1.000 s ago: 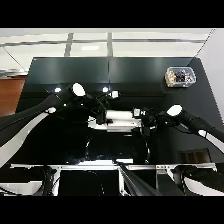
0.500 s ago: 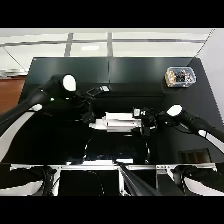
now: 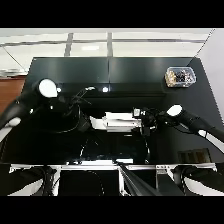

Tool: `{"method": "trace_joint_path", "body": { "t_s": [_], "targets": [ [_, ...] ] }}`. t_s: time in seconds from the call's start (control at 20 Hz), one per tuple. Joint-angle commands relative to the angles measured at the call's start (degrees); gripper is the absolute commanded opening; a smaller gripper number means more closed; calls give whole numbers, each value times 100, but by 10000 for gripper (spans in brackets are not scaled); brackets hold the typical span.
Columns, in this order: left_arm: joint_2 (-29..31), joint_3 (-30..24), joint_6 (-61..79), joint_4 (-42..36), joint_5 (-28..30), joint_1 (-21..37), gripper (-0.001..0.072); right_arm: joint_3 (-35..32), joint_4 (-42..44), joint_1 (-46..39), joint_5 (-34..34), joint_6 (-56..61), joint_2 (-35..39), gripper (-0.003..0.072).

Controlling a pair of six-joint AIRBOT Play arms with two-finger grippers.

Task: Fold the box and place the chain.

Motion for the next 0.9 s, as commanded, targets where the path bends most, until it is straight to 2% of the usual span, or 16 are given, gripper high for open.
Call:
{"method": "trace_joint_path", "body": {
  "t_s": [0.0,0.1,0.3,0.4,0.45,0.5,0.65,0.75,0.8,0.85],
  "targets": [
    [763,-1370,1467,-2765,1886,-173,26,2,4,-2,2,2,-2,238],
    [737,-1764,2625,-3744,2697,-494,26,2,7,-2,2,4,-2,238],
    [87,-1272,2734,-3644,4004,-892,25,2,9,-2,4,9,-2,238],
    [-175,-955,2708,-3440,4933,-938,25,2,11,-2,4,13,-2,238],
    [-308,-802,2691,-3320,5198,-933,25,2,9,-2,4,13,-2,238],
    [-463,-632,2684,-3147,5235,-916,25,2,9,-2,4,13,-2,238],
    [-955,-184,1912,-2223,4444,-804,25,2,26,-2,2,87,-2,238],
    [-1180,-22,1023,-1169,4218,-798,24,2,26,-2,2,90,-2,238],
    [-1281,24,686,-831,4107,-798,25,2,26,-2,2,90,-2,238],
    [-1379,35,616,-804,3906,-798,27,2,26,-2,2,90,-2,238]
  ]
}}
